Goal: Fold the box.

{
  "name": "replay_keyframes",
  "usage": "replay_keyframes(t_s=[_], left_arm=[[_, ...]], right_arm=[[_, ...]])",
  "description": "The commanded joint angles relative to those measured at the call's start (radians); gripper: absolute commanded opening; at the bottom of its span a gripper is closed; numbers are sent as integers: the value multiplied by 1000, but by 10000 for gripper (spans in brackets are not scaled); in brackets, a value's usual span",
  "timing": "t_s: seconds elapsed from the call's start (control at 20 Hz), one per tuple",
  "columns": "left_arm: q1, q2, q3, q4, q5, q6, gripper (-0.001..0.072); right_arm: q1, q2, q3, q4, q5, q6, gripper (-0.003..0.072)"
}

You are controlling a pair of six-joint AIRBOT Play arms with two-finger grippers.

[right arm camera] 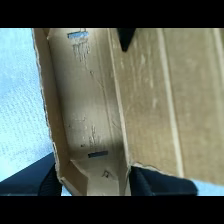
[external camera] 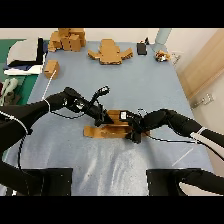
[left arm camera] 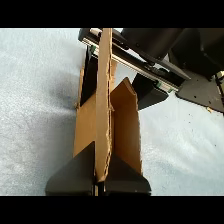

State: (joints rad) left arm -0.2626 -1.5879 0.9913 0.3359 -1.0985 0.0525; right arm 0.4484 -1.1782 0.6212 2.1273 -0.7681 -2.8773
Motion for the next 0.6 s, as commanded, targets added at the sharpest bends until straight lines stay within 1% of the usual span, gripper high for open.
replay_keyframes(t_s=[0.0,0.4,0.45,0.5,0.55], left_arm=[[0,-1,1,1,19,3,14],[1,-1,1,1,31,0,16],[3,-1,1,1,32,0,48],[7,0,1,-1,47,-7,319],[12,0,3,0,63,-65,471]], right_arm=[[0,-1,0,-2,-1,0,509],[0,-1,0,-3,-1,0,509],[0,-1,0,-3,0,0,509],[0,-1,0,-3,0,0,509],[0,-1,0,-3,0,0,509]])
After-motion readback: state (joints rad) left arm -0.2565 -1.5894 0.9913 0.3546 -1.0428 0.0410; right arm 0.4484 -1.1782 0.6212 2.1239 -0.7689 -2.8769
